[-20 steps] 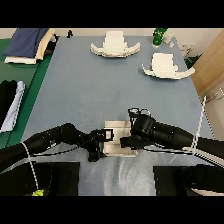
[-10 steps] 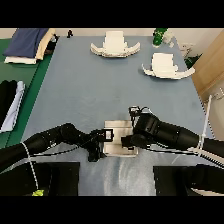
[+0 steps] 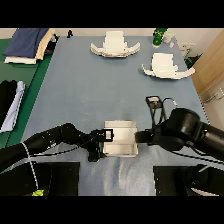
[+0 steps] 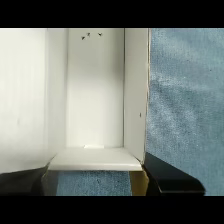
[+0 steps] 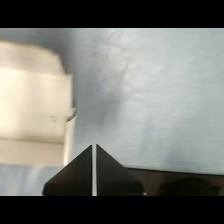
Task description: Fold the box.
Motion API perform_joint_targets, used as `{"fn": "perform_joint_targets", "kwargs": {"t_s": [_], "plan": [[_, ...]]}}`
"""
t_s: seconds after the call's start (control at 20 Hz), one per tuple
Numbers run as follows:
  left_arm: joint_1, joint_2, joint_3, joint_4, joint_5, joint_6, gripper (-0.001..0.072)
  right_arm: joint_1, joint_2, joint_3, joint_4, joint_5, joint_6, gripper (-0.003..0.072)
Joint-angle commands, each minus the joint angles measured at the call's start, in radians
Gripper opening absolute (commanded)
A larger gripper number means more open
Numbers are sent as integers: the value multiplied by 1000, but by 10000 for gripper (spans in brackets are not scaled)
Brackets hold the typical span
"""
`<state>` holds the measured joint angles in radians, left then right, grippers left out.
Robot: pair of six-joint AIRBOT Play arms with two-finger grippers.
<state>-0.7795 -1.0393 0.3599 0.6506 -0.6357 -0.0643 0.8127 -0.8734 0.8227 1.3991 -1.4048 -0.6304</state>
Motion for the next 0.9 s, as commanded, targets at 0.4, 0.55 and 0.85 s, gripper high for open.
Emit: {"fn": "perform_joint_targets", "kwargs": {"t_s": [0.4, 0.55, 0.85], "plan": [[0, 0, 0, 0, 0, 0, 465, -745, -233, -16, 737, 269, -890, 4], [0, 0, 0, 0, 0, 0, 465, -813, -351, 18, 934, 207, -1037, 3], [0, 0, 0, 0, 0, 0, 464, -795, -438, 38, 1122, -45, -1342, 3]]}}
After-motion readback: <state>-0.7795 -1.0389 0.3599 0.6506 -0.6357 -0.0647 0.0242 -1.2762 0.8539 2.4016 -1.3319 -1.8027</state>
